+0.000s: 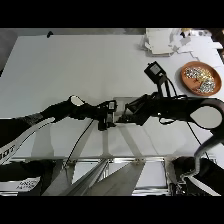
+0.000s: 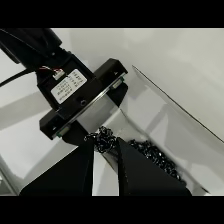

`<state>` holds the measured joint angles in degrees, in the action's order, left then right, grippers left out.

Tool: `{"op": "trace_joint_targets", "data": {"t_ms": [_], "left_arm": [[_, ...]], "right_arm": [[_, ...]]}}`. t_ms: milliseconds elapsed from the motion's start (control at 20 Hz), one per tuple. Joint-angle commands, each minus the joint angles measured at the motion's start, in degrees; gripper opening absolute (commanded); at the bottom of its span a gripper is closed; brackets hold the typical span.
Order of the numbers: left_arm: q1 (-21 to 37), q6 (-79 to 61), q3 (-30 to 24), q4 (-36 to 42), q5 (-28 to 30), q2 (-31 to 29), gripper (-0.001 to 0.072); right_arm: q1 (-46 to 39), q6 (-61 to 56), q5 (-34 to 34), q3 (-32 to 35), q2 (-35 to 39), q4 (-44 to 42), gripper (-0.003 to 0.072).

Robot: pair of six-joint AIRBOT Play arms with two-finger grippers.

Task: Fold the box and place the chain.

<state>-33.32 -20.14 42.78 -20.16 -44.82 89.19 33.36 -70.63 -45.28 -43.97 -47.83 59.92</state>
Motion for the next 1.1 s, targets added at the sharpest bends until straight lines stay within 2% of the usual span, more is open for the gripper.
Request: {"op": "trace_joint_targets", "data": {"t_ms": [0, 200, 350, 400, 500, 550, 650, 750, 850, 950, 1050], "left_arm": [[0.0, 0.0, 0.0, 0.0, 0.0, 0.0, 0.015], [0.0, 0.0, 0.0, 0.0, 0.0, 0.0, 0.015], [0.0, 0.0, 0.0, 0.0, 0.0, 0.0, 0.015], [0.0, 0.0, 0.0, 0.0, 0.0, 0.0, 0.015], [0.0, 0.0, 0.0, 0.0, 0.0, 0.0, 0.015], [0.0, 0.0, 0.0, 0.0, 0.0, 0.0, 0.015], [0.0, 0.0, 0.0, 0.0, 0.0, 0.0, 0.015], [0.0, 0.0, 0.0, 0.0, 0.0, 0.0, 0.015], [0.0, 0.0, 0.0, 0.0, 0.0, 0.0, 0.015], [0.0, 0.0, 0.0, 0.0, 0.0, 0.0, 0.015], [0.0, 0.0, 0.0, 0.0, 0.0, 0.0, 0.015]], "right_arm": [[1.2, -1.4, 1.3, 1.8, -4.5, -0.4, 0.0018], [1.6, -1.1, 4.7, 5.4, -8.7, -0.4, 0.0019], [4.4, 3.3, 7.7, 5.4, -11.2, -0.4, 0.0023], [4.9, 3.9, 8.2, 5.4, -11.3, -0.4, 0.0072], [4.0, 4.0, 5.2, 3.8, -11.3, 0.6, 0.0232], [3.0, 4.3, 2.4, 2.0, -11.3, 1.7, 0.0243], [0.0, 7.8, -4.7, -3.4, -11.3, 3.5, 0.0236], [-3.3, 15.4, -8.5, -8.7, -11.3, 3.4, 0.0144], [-6.1, 24.1, -5.9, -12.0, -11.8, 3.2, 0.0019], [-8.6, 29.1, -1.2, -13.0, -14.1, 2.9, 0.0017], [-9.3, 31.0, 0.0, -13.0, -18.1, 2.6, 0.0016]]}}
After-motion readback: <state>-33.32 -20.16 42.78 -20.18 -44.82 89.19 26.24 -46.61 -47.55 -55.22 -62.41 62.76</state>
